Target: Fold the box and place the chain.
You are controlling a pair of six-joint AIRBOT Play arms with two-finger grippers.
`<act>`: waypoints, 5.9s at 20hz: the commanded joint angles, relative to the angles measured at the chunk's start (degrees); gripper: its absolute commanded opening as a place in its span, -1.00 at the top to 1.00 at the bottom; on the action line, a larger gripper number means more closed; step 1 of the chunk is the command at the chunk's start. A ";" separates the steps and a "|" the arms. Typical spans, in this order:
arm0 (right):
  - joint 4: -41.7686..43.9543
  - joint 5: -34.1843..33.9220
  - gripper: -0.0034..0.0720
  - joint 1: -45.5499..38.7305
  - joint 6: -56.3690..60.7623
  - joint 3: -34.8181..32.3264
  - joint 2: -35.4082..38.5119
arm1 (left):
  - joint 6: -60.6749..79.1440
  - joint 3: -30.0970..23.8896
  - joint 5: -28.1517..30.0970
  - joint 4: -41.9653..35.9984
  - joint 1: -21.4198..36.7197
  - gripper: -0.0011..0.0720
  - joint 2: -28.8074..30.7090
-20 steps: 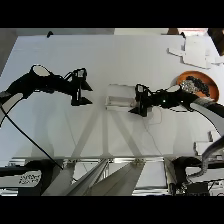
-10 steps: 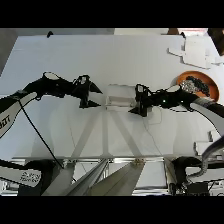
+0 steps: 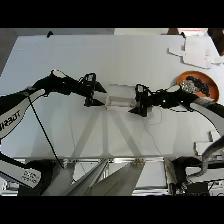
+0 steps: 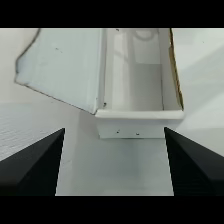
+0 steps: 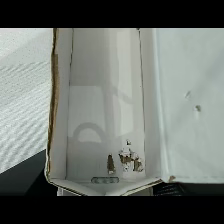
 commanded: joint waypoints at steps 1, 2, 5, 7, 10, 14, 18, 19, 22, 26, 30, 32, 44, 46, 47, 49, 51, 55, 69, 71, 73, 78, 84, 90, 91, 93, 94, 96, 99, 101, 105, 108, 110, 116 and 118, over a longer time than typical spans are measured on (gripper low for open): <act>0.02 0.00 -0.42 0.00 0.02 0.04 -0.02 | -2.51 1.38 -1.60 3.69 -1.14 -0.94 -0.85; 0.00 0.00 -0.42 0.00 0.02 0.02 -0.02 | -2.51 1.38 -1.97 3.72 -1.36 -0.94 -1.01; 0.02 0.00 -0.42 0.00 0.02 0.02 -0.02 | -2.47 1.38 -1.81 3.78 -2.14 -0.94 -1.14; 0.02 0.00 -0.42 0.00 0.02 0.04 -0.02 | -2.47 1.38 -1.40 3.32 -2.75 -0.93 -1.18; 0.02 0.00 -0.42 0.00 0.02 0.04 -0.02 | -2.49 1.38 -0.57 3.21 -3.98 -0.93 -2.25; 0.02 0.00 -0.42 0.00 0.02 0.02 -0.02 | -3.04 1.60 2.03 3.15 -5.73 -0.93 -2.47; 0.02 0.00 -0.43 0.00 0.02 0.02 -0.02 | -3.69 1.60 2.99 3.30 -6.36 -0.93 -2.45; 0.02 0.00 -0.43 0.00 0.02 0.02 -0.02 | -3.67 1.60 2.99 3.34 -6.36 -0.90 -2.45; 0.02 0.00 -0.43 0.00 0.02 0.04 -0.02 | -3.69 1.60 2.97 3.32 -6.36 0.33 -2.45; 0.02 0.00 -0.43 0.00 0.02 0.04 -0.02 | -3.67 1.60 2.93 3.32 -6.34 0.44 -2.43; 0.02 0.00 -0.43 0.00 0.02 0.04 -0.02 | -3.67 1.60 2.93 3.30 -6.36 0.44 -2.43; 0.02 0.00 -0.43 0.00 0.02 0.04 -0.02 | -3.67 1.60 2.93 3.30 -6.34 0.44 -2.43; 0.02 0.00 -0.43 0.00 0.02 0.04 -0.02 | -3.67 1.60 2.93 3.30 -6.36 0.44 -2.43; 0.02 0.00 -0.43 0.00 0.02 0.04 -0.02 | -3.67 1.60 2.93 3.30 -6.34 0.44 -2.43; 0.02 0.00 -0.43 0.00 0.02 0.04 -0.02 | -3.67 1.60 2.93 3.30 -6.34 0.44 -2.43; 0.02 0.00 -0.43 0.00 0.02 0.04 -0.02 | -3.67 1.60 2.93 3.30 -6.36 0.44 -2.43; 0.02 0.00 -0.43 0.00 0.02 0.02 -0.02 | -3.67 1.60 2.93 3.30 -6.36 0.44 -2.43; 0.70 0.46 -0.42 0.17 0.02 0.04 0.02 | -3.67 1.60 2.93 3.30 -6.36 0.44 -2.43; -4.31 1.29 -0.96 0.11 2.54 0.04 5.38 | -3.67 1.60 2.93 3.30 -6.34 0.44 -2.43; -10.05 1.25 -0.96 0.11 7.08 0.04 7.61 | -3.67 1.60 2.93 3.30 -6.34 0.44 -2.43; -17.99 0.94 -0.96 0.11 13.27 0.04 10.19 | -3.67 1.60 2.93 3.30 -6.34 0.44 -2.43; -29.99 -0.17 -0.93 0.11 31.87 0.04 16.44 | -3.67 1.60 2.93 3.30 -6.34 0.44 -2.43; -30.32 6.99 0.64 0.13 45.90 0.04 22.91 | -3.67 1.60 2.95 3.30 -6.34 0.44 -2.43; -11.56 3.48 0.89 0.17 47.10 0.04 23.85 | -3.67 1.60 2.93 3.30 -6.34 0.44 -2.43; -8.35 1.05 0.90 0.17 47.01 0.04 23.43 | -3.67 1.60 2.95 3.30 -6.34 0.44 -2.43; -2.95 -3.45 0.90 0.17 47.01 0.04 21.64 | -3.67 1.60 2.93 3.30 -6.34 0.44 -2.43; -1.53 -6.60 0.90 0.17 47.06 0.04 20.59 | -3.67 1.60 2.93 3.30 -6.34 0.44 -2.43; 0.33 -11.52 0.90 0.17 47.10 0.04 18.10 | -3.67 1.60 2.93 3.30 -6.34 0.44 -2.43; 2.01 -14.49 0.89 0.17 47.21 0.04 13.33 | -3.67 1.60 2.93 3.30 -6.34 0.44 -2.43; 1.97 -15.67 0.89 0.17 47.23 0.04 10.29 | -3.67 1.60 2.93 3.30 -6.34 0.44 -2.43; 1.97 -14.75 0.89 0.17 47.23 0.04 7.69 | -3.67 1.60 2.93 3.30 -6.34 0.44 -2.43; 2.03 -13.29 0.88 0.17 47.23 0.07 8.35 | -3.67 1.60 2.93 3.28 -6.34 0.44 -2.43; 1.86 -10.19 0.88 0.17 47.21 0.31 10.29 | -3.67 1.60 2.93 3.30 -6.34 0.44 -2.43; -12.00 -6.60 0.88 0.15 51.06 0.35 25.99 | -3.67 1.60 2.93 3.30 -6.34 0.44 -2.43; -23.67 -6.23 0.88 0.15 57.13 0.35 31.98 | -3.67 1.60 2.93 3.30 -6.34 0.44 -2.43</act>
